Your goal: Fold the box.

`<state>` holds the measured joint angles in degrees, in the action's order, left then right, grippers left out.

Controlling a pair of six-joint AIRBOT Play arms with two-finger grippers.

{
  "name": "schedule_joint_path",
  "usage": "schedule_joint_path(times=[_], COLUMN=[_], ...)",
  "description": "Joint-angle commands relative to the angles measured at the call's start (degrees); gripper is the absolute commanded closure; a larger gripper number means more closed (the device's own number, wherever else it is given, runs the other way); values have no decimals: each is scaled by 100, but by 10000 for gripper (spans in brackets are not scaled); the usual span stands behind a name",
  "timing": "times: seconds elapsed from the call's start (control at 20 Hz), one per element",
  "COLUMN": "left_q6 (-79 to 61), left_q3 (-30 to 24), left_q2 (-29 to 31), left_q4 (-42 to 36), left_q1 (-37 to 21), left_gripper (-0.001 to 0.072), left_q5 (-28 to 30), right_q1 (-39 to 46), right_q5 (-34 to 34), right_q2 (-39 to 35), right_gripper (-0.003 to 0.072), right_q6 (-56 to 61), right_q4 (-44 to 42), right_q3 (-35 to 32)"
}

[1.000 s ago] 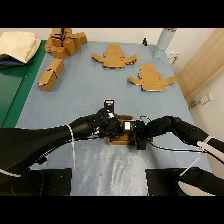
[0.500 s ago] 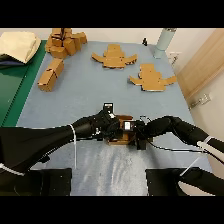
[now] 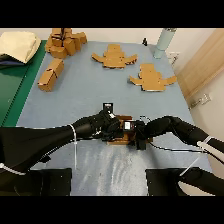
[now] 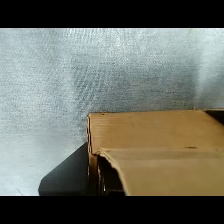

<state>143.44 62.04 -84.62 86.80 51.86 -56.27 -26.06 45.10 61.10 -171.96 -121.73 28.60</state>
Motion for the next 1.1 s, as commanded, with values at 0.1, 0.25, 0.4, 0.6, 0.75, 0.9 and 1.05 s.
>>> schedule_joint_path(times=[0.1, 0.25, 0.4, 0.6, 0.75, 0.9, 1.05], left_q6=[-4, -166, -179, -348, -955, -1716, -2905], left_q3=[4, 94, 348, 590, 651, 658, 658], left_q2=[2, 15, 15, 15, 15, 13, 15], left_q4=[-363, -835, -863, -911, -1565, -2474, -3659], left_q1=[-4, -33, -122, -516, -1067, -1685, -2376], left_gripper=[692, 159, 168, 168, 168, 168, 168], left_q5=[24, -37, -361, -885, -1231, -1366, -1519], right_q1=[0, 0, 0, 0, 0, 0, 0], right_q5=[-4, -4, -2, -2, -4, -4, -4], right_q2=[2, 2, 2, 2, 2, 2, 2], right_gripper=[227, 227, 227, 227, 227, 227, 227], right_q6=[-2, -2, -2, -2, -2, -2, -2], right_q4=[0, 0, 0, 0, 0, 0, 0], right_q3=[2, 2, 2, 2, 2, 2, 2])
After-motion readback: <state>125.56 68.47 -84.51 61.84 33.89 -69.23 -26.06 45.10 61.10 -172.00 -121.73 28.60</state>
